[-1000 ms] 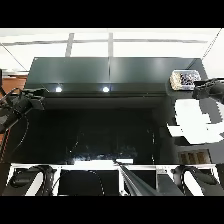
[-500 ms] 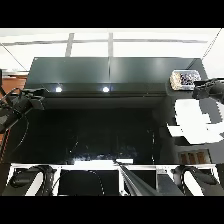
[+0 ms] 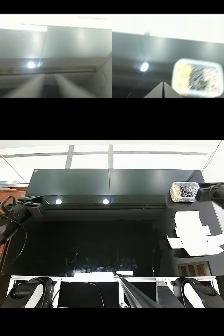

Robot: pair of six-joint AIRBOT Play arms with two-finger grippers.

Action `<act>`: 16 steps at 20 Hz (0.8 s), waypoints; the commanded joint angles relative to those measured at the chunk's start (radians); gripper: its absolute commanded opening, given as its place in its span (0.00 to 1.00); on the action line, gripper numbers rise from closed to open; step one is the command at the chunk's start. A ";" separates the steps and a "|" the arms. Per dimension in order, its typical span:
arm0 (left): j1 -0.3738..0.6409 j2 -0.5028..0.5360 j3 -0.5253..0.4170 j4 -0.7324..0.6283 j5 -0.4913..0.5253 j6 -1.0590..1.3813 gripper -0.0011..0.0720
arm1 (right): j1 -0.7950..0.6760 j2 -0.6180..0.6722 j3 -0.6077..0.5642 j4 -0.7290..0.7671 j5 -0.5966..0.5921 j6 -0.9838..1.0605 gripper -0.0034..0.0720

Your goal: Fold the box and place the chain.

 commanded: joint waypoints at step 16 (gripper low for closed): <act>-0.129 -0.230 0.103 0.245 -0.045 -0.081 1.00 | -0.850 -0.669 0.394 -0.361 0.522 0.323 1.00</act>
